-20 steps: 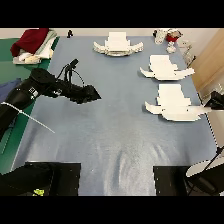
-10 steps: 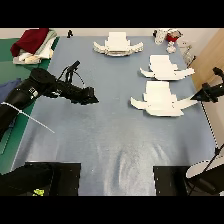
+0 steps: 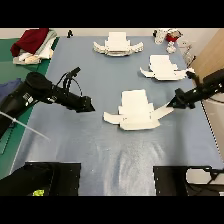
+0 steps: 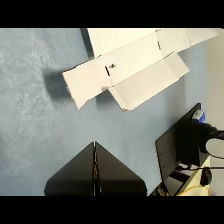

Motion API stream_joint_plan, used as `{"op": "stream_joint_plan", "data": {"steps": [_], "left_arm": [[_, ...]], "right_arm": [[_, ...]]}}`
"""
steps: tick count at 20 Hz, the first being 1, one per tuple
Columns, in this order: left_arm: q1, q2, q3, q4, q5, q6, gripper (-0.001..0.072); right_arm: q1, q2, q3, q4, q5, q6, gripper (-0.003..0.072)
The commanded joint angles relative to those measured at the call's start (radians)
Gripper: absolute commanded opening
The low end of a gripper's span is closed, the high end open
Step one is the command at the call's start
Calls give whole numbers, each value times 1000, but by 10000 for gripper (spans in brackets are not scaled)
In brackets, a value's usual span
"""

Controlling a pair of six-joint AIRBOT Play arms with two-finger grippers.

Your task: Fold the box.

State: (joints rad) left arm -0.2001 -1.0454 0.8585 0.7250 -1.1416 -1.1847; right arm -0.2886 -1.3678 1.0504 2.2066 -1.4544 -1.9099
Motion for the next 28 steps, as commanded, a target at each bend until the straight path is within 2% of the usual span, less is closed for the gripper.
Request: {"op": "stream_joint_plan", "data": {"steps": [1, 3, 4, 5, 6, 10, 12, 16, 17, 18, 19, 20, 24, 26, 28], "left_arm": [[0, 112, -119, 18, -25, 16, 14], [0, 167, -175, 16, -22, 17, 14], [0, 181, -185, 18, -18, 18, 14], [0, 187, -185, 20, -16, 18, 14], [0, 187, -185, 18, -9, 18, 14], [0, 185, -185, 16, 13, 18, 15], [0, 185, -185, 16, 12, 18, 15], [0, 185, -185, 16, 13, 18, 17], [0, 185, -185, 16, 13, 18, 42], [0, 185, -185, 16, 14, 18, 369], [1, 185, -185, 16, 20, 18, 609], [4, 186, -185, 17, 31, 18, 587], [82, 182, -171, 24, 19, 25, 588], [147, 174, -166, 24, -17, 45, 588], [191, 161, -166, 29, -24, 74, 588]], "right_arm": [[132, 225, -285, -34, 205, 122, 2], [184, 328, -369, -34, 307, 178, 4], [199, 350, -386, -38, 320, 195, 114], [207, 355, -391, -48, 320, 224, 401], [209, 349, -391, -60, 317, 253, 442], [209, 274, -391, -62, 311, 288, 427], [209, 232, -391, -40, 302, 285, 305], [216, 193, -391, 71, 298, 195, 257], [229, 192, -391, 71, 296, 174, 110], [249, 192, -391, 71, 293, 160, 2], [274, 193, -391, 71, 291, 143, 2], [304, 196, -391, 73, 290, 126, 1], [459, 310, -464, 77, 330, 111, 0], [534, 418, -548, 79, 394, 116, 0], [604, 540, -638, 80, 525, 153, 1]]}}
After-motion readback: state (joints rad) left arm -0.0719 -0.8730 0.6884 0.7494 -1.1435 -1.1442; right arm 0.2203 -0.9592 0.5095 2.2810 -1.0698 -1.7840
